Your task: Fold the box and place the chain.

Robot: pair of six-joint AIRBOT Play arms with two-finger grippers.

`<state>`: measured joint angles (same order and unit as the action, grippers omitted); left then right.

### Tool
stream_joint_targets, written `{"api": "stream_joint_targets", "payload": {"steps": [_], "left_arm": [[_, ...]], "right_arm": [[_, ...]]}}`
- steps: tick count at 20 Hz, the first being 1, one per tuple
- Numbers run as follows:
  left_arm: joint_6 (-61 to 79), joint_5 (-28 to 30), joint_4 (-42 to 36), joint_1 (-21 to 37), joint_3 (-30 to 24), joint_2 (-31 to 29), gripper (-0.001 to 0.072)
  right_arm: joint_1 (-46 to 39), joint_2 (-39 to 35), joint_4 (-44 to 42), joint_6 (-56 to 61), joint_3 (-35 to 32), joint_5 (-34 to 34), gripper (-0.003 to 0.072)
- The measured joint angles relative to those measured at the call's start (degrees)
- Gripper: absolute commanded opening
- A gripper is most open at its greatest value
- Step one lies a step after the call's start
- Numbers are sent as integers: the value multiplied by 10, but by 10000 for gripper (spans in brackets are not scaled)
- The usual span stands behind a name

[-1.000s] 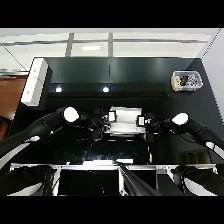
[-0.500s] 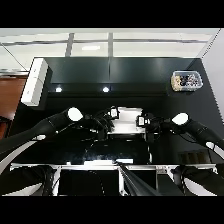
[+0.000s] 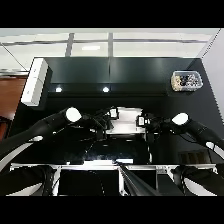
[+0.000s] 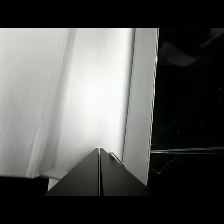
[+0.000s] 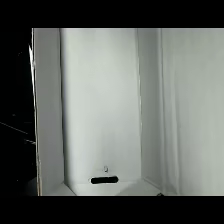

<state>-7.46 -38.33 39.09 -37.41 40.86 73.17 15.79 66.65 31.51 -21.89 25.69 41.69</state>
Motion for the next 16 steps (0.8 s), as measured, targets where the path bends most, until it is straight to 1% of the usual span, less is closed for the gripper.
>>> {"api": "stream_joint_targets", "payload": {"steps": [2,4,6,9,11,12,14,16], "left_arm": [[-62,-1,49,17,0,-33,26],[-158,-9,106,46,0,-73,26],[-273,-27,155,90,0,-106,26],[-464,-67,191,166,-12,-120,27],[-591,-91,191,209,-33,-111,28],[-635,-105,175,224,-45,-102,28],[-682,-124,134,241,-64,-77,27],[-691,-137,81,242,-74,-47,27]], "right_arm": [[0,0,0,1,0,-2,227],[0,0,0,0,0,-1,227],[0,0,0,0,0,0,227],[0,0,0,0,0,0,227],[0,0,0,0,0,0,227],[0,0,0,0,0,1,227],[0,0,0,0,0,1,227],[0,0,1,0,0,1,227]]}}
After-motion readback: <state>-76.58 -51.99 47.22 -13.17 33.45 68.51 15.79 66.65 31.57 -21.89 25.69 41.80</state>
